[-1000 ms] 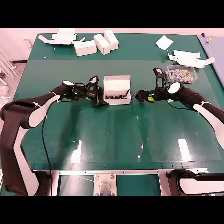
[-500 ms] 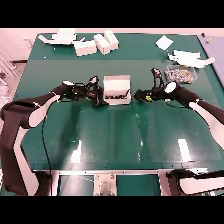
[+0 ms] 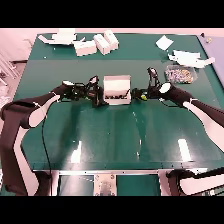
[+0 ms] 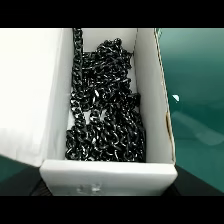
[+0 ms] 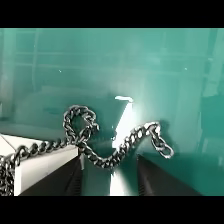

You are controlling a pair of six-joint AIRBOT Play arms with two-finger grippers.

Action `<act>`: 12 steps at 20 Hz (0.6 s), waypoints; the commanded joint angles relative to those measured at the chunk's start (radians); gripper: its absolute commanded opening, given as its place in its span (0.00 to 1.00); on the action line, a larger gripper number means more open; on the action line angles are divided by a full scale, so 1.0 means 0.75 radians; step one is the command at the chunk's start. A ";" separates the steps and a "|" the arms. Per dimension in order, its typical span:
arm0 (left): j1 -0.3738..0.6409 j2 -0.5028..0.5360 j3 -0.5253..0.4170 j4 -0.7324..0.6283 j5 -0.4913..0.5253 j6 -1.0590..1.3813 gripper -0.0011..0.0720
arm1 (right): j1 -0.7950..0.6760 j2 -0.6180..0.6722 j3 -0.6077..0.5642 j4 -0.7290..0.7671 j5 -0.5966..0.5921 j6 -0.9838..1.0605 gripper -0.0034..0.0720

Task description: Fold the box and place the chain.

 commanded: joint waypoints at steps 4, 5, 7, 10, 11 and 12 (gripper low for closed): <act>0.000 0.001 0.001 0.001 -0.001 0.000 0.67 | 0.005 -0.047 0.011 -0.011 -0.002 0.018 0.34; 0.000 0.001 0.001 0.001 -0.001 0.000 0.67 | 0.004 -0.047 0.014 -0.021 -0.002 0.018 0.29; 0.000 0.001 0.001 0.001 -0.001 0.000 0.67 | 0.004 -0.047 0.018 -0.034 -0.002 0.018 0.19; 0.000 0.001 0.001 0.001 -0.001 0.000 0.67 | 0.004 -0.047 0.021 -0.057 -0.002 0.018 0.06; 0.000 0.001 0.001 0.001 -0.001 0.000 0.67 | 0.004 -0.047 0.026 -0.069 -0.002 0.018 0.06; 0.000 0.001 0.001 0.001 -0.002 0.000 0.67 | 0.004 -0.047 0.033 -0.076 -0.003 0.018 0.06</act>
